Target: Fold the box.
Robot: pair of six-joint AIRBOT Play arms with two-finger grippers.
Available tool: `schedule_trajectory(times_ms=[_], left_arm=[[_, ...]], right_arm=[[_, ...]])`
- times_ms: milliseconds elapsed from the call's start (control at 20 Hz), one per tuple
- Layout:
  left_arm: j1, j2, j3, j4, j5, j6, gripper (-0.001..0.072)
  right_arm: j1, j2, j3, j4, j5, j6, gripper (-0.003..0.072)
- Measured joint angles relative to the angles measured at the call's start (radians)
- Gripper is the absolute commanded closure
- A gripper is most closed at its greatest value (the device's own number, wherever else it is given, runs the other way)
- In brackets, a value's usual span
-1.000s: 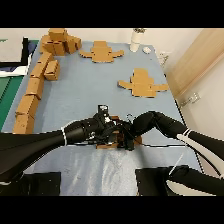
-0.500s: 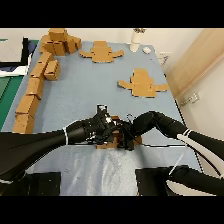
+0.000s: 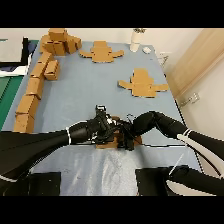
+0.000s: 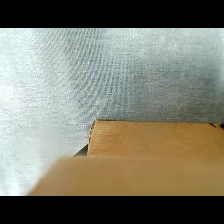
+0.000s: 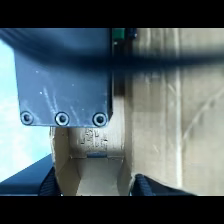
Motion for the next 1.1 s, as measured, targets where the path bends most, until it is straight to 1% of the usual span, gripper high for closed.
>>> schedule_trajectory(times_ms=[250, 300, 350, 400, 650, 850, 1100], left_arm=[[-0.001, -0.002, 0.000, -0.009, 0.000, -0.003, 0.0691], [-0.001, -0.001, 0.000, -0.012, 0.001, -0.003, 0.0675], [-0.001, 0.001, 0.000, -0.015, 0.001, -0.002, 0.0451], [-0.001, 0.004, -0.001, -0.023, 0.002, 0.005, 0.0295], [-0.001, 0.032, -0.001, -0.027, -0.004, 0.009, 0.0300], [0.006, 0.042, 0.000, -0.038, -0.044, 0.003, 0.0300], [0.049, 0.050, 0.000, -0.119, -0.079, 0.024, 0.0300]], right_arm=[[0.000, 0.000, 0.000, 0.000, 0.000, -0.002, 0.0185], [0.000, 0.000, 0.000, -0.001, 0.000, -0.002, 0.0185], [0.000, 0.000, 0.000, -0.001, 0.000, -0.003, 0.0185], [0.000, 0.000, 0.000, -0.001, 0.000, -0.005, 0.0185], [0.000, 0.000, 0.000, -0.001, 0.000, -0.003, 0.0185], [0.000, 0.000, 0.000, -0.001, 0.000, -0.002, 0.0185], [0.000, 0.000, 0.000, -0.001, 0.000, -0.002, 0.0185]])
